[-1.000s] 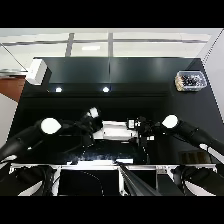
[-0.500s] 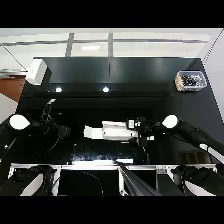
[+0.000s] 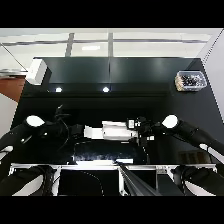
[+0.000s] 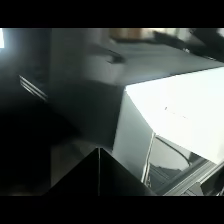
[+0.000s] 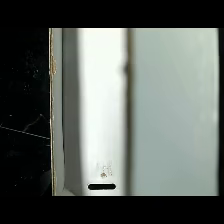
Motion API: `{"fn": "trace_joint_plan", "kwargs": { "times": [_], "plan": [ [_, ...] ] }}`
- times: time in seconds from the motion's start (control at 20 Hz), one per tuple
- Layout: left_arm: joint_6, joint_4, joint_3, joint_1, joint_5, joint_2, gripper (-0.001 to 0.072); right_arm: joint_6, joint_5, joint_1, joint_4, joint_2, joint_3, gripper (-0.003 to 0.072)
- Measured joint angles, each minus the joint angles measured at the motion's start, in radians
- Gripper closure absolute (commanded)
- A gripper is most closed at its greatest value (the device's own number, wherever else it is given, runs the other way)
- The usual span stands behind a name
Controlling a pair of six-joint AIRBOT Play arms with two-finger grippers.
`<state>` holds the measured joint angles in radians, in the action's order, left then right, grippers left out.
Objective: Fold the box and place the chain.
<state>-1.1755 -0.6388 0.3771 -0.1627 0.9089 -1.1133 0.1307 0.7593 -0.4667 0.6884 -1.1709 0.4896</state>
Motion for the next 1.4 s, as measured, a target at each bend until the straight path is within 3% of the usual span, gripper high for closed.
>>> {"fn": "trace_joint_plan", "kwargs": {
  "times": [0.3, 0.35, 0.45, 0.55, 0.6, 1.1, 1.4],
  "plan": [
    [0.021, 0.042, 0.074, -0.076, -0.008, -0.088, 0.0675, 0.000, 0.001, 0.000, 0.000, 0.000, 0.000, 0.0260],
    [0.021, 0.044, 0.082, -0.081, -0.007, -0.092, 0.0647, 0.000, 0.002, 0.000, 0.000, 0.000, 0.000, 0.0260],
    [0.021, 0.049, 0.095, -0.089, 0.005, -0.096, 0.0435, 0.000, 0.002, 0.000, 0.000, 0.000, 0.000, 0.0259],
    [0.026, 0.049, 0.101, -0.094, 0.027, -0.096, 0.0119, 0.000, 0.002, 0.000, 0.000, 0.000, 0.000, 0.0259],
    [0.026, 0.056, 0.104, -0.095, 0.047, -0.091, -0.0002, 0.000, 0.002, 0.000, 0.000, 0.000, 0.000, 0.0260],
    [0.032, 0.052, 0.108, -0.107, 0.112, -0.019, 0.0004, 0.000, 0.003, 0.000, 0.000, 0.000, 0.000, 0.0260],
    [0.035, 0.052, 0.108, -0.210, 0.004, 0.006, 0.0007, 0.000, 0.003, 0.000, 0.000, 0.000, 0.000, 0.0260]
  ]
}}
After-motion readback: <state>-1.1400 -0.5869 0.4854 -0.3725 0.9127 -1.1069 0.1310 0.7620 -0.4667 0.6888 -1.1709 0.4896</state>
